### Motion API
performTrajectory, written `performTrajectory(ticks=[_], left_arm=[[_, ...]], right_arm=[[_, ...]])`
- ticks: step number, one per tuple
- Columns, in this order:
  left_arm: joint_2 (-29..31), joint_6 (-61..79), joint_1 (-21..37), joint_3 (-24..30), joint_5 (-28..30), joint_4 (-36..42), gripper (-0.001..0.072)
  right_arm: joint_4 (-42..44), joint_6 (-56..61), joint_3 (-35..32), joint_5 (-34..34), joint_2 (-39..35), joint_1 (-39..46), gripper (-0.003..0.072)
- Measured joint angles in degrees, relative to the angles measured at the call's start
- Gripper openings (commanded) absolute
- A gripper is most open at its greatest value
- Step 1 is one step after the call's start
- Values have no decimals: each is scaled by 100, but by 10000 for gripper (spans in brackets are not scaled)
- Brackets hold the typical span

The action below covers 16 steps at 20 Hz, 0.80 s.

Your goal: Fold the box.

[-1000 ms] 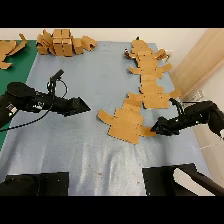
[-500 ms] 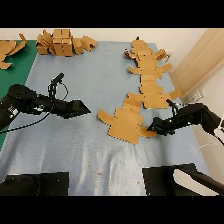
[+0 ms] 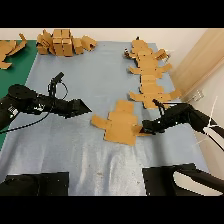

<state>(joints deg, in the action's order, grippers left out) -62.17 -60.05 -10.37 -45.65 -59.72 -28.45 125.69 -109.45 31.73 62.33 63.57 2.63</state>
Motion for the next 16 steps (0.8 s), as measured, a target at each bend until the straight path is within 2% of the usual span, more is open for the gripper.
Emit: performTrajectory(ticks=[5,8,12,16], left_arm=[[-66,203,127,0,4,-315,591],[-369,326,339,0,-59,-485,592],[-935,901,365,2,-238,-118,592],[-1460,1641,328,2,-354,610,592]], right_arm=[[251,-468,-175,164,-623,-927,2],[343,-914,-317,-249,-1005,-1176,2],[522,-1434,-385,-575,-1204,-1366,3],[627,-1620,-404,-675,-1259,-1521,2]])
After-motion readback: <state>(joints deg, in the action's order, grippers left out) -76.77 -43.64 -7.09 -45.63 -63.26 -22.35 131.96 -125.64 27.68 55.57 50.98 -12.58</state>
